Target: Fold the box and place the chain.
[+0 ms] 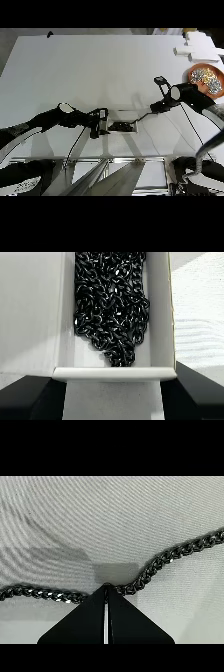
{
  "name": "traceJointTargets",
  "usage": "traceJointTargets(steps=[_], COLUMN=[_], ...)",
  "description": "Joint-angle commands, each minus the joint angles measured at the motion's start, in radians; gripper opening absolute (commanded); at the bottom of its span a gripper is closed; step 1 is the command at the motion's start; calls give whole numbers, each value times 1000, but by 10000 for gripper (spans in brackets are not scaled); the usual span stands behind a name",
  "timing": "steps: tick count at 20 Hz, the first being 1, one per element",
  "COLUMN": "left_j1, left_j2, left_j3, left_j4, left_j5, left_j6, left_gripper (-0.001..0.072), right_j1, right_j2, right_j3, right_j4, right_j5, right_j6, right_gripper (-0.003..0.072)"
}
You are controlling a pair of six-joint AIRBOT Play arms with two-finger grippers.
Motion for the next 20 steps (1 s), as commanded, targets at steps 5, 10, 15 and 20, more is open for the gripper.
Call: traceJointTargets(steps=[5, 10, 15, 20], left_j1=[0, 1, 0, 0], left_j2=[0, 0, 0, 0], left_j3=[0, 0, 0, 0], left_j4=[0, 0, 0, 0], left_j5=[0, 0, 0, 0], left_j6=[0, 0, 0, 0], left_gripper=[253, 253, 253, 253], right_j1=[1, 0, 0, -35], right_j2=[134, 146, 135, 99], right_j3=[1, 1, -2, -7], right_j4=[-2, 5, 2, 2], right_j5=[71, 124, 84, 57], right_j6=[-33, -32, -2, 33], right_gripper=[11, 20, 271, 247])
